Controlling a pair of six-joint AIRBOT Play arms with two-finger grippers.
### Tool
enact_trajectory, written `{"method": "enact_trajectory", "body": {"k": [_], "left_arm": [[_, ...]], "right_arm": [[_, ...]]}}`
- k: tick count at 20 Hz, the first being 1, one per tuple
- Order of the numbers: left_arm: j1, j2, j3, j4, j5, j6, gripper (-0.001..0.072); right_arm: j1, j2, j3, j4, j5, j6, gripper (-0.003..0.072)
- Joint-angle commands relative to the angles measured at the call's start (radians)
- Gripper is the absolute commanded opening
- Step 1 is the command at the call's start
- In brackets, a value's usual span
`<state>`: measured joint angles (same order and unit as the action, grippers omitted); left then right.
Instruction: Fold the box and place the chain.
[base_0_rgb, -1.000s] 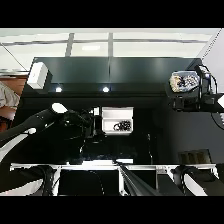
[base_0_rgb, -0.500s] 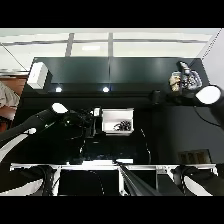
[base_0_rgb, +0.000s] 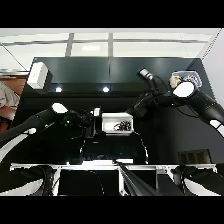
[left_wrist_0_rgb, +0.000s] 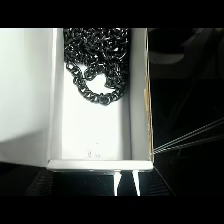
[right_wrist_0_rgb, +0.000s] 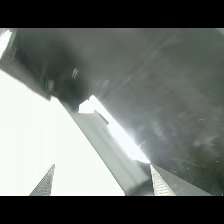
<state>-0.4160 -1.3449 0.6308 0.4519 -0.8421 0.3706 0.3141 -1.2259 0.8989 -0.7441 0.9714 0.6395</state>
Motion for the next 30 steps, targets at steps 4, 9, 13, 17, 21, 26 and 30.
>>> {"method": "enact_trajectory", "body": {"k": [4, 9, 13, 17, 21, 26, 30], "left_arm": [[-0.001, 0.0, 0.001, 0.0, 0.0, 0.0, 0.0446], [-0.001, 0.0, 0.001, 0.0, 0.0, 0.0, 0.0446], [-0.001, 0.0, 0.001, 0.0, 0.0, 0.0, 0.0446], [-0.001, 0.0, 0.001, 0.0, 0.0, 0.0, 0.0446], [-0.001, 0.0, 0.001, 0.0, 0.0, 0.0, 0.0446], [-0.001, 0.0, 0.0, 0.0, -0.009, -0.008, 0.0446], [-0.001, 0.0, 0.0, 0.0, -0.008, -0.008, 0.0445]], "right_arm": [[0.091, -0.012, -0.012, -0.067, 0.055, -0.399, 0.0696], [0.105, -0.004, -0.012, -0.031, 0.162, -0.397, 0.0697], [0.16, -0.004, -0.012, -0.047, 0.131, -0.393, 0.0697], [0.168, -0.004, -0.012, -0.061, 0.052, -0.386, 0.0697], [0.168, -0.018, -0.013, -0.072, 0.052, -0.386, 0.0697], [0.168, -0.019, -0.014, -0.077, 0.012, -0.382, 0.0676], [0.168, -0.019, -0.014, -0.077, 0.033, -0.347, 0.0259]]}}
